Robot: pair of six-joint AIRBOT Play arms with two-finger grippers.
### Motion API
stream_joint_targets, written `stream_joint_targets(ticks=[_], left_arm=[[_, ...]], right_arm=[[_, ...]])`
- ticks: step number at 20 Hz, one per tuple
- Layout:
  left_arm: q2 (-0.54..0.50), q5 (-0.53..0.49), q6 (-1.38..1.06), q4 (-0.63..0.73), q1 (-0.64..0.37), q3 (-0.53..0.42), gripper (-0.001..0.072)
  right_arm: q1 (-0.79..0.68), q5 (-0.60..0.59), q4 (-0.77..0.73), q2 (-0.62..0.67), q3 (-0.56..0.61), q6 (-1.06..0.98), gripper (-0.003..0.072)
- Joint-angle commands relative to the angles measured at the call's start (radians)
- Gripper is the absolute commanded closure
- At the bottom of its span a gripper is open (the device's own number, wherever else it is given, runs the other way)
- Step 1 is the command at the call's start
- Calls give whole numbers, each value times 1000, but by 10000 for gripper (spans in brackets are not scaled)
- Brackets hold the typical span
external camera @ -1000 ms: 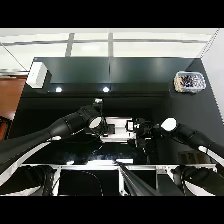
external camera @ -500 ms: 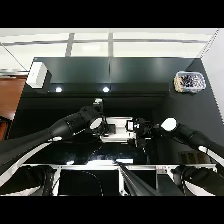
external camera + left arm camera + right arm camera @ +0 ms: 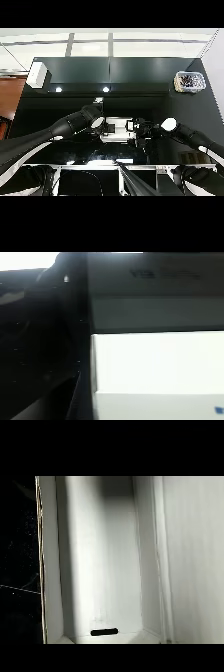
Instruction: Fold the box and place the chain.
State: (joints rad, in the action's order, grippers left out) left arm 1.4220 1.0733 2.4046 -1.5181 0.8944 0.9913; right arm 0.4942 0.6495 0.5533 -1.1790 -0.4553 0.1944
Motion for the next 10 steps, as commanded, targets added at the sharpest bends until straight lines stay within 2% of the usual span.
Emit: stream_joint_targets(ticks=[1, 7, 9, 10], left_arm=[[8, 32, 7, -25, 8, 4, 426], [30, 36, 13, -36, 27, 13, 429], [30, 36, 24, -36, 27, 12, 445], [30, 31, 32, -36, 26, 12, 477]], right_arm=[[0, 0, 0, 0, 0, 0, 559], [0, 0, 0, 0, 0, 0, 559], [0, 0, 0, 0, 0, 0, 559], [0, 1, 0, 0, 0, 0, 559]])
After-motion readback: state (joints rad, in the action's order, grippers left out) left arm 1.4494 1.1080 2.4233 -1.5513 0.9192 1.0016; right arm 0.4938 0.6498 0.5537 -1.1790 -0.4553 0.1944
